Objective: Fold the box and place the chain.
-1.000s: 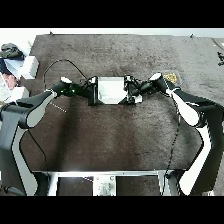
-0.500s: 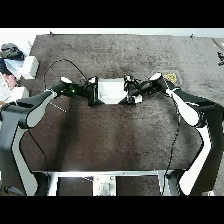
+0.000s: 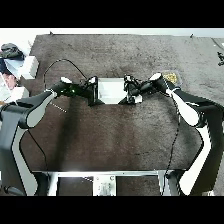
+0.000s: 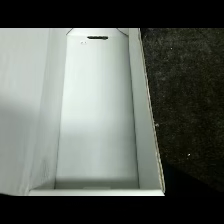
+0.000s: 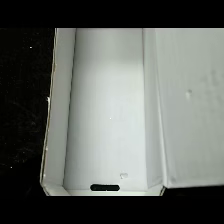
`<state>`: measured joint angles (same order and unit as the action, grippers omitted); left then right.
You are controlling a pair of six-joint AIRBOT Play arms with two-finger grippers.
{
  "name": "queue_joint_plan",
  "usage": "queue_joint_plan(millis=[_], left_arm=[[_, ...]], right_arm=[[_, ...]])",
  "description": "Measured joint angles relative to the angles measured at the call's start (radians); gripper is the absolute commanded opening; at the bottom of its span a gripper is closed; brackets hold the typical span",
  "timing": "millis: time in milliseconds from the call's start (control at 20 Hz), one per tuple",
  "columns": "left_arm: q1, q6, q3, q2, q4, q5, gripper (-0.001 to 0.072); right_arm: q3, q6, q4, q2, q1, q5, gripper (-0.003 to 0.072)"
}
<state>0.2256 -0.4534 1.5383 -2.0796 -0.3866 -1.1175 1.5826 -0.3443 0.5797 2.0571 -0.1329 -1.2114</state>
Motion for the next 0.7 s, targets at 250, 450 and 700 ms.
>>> queue_joint_plan(millis=[250, 450, 700], left_arm=[[0.000, 0.000, 0.000, 0.000, 0.003, 0.000, 0.0418], [0.000, 0.001, 0.000, 0.000, 0.004, 0.000, 0.0418], [0.000, 0.000, 0.000, 0.000, 0.004, 0.000, 0.0418]], right_arm=[[0.000, 0.000, 0.000, 0.000, 0.000, 0.000, 0.0335], [0.000, 0.000, 0.000, 0.000, 0.000, 0.000, 0.0336], [0.000, -0.002, 0.006, -0.003, 0.000, -0.017, 0.0717]])
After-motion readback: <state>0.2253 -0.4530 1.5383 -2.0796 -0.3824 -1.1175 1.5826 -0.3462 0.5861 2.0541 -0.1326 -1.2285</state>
